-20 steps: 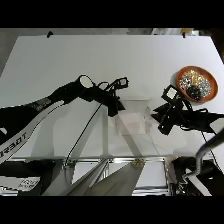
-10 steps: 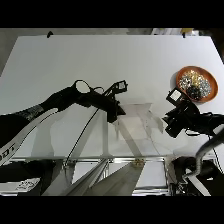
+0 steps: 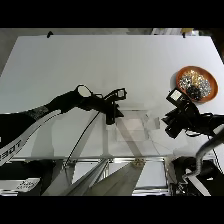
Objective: Fold the box and place the chain.
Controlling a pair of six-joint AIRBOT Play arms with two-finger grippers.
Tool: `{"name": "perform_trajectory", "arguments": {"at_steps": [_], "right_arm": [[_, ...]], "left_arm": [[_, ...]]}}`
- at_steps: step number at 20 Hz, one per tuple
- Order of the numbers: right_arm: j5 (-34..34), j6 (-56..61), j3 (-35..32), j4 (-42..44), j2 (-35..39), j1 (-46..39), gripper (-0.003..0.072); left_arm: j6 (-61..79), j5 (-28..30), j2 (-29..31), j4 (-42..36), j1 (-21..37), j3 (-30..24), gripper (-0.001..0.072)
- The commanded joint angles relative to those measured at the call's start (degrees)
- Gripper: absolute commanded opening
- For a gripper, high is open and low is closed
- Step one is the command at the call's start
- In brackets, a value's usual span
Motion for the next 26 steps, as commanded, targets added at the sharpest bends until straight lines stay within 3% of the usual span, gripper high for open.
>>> {"name": "perform_trajectory", "arguments": {"at_steps": [1,26], "right_arm": [[0.11,0.02,-0.02,0.22,0.04,-0.02,0.0225],[0.22,0.0,-0.02,0.44,0.04,-0.02,0.0219]], "left_arm": [[2.32,0.68,-0.57,0.2,-0.02,-0.07,0.0005],[3.1,2.43,-1.2,0.92,0.0,-0.07,0.0013]]}}
